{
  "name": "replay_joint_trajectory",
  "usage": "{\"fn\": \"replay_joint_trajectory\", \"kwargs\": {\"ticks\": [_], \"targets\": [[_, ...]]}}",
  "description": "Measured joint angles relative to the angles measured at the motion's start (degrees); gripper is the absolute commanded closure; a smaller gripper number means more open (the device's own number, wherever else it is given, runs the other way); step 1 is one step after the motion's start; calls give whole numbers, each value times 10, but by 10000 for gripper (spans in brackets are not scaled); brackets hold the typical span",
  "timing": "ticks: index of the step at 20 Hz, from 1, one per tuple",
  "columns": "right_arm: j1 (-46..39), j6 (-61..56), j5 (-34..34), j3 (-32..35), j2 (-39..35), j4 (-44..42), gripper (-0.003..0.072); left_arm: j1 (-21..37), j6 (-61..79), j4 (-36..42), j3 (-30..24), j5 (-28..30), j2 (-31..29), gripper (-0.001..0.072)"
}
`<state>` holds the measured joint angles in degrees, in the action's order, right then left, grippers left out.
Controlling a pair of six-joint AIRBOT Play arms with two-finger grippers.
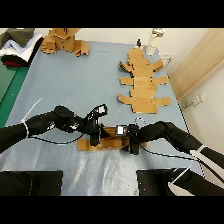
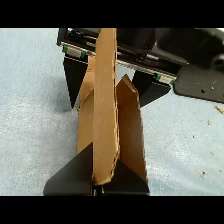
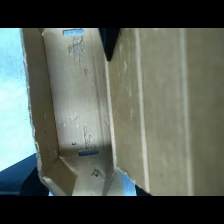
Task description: Fold the box.
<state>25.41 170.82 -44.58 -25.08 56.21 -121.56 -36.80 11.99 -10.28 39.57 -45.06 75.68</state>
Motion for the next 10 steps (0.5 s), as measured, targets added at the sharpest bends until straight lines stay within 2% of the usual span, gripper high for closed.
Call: {"fn": "replay_joint_trajectory", "kwargs": {"ticks": [4, 6, 10], "targets": [[1, 2, -9, 0, 6, -5, 116, 0, 0, 0, 0, 0, 0, 697], [1, 3, -10, 0, 7, -6, 213, 0, 0, 0, 0, 0, 0, 697], [1, 3, -14, 0, 8, -7, 250, 0, 0, 0, 0, 0, 0, 697]]}}
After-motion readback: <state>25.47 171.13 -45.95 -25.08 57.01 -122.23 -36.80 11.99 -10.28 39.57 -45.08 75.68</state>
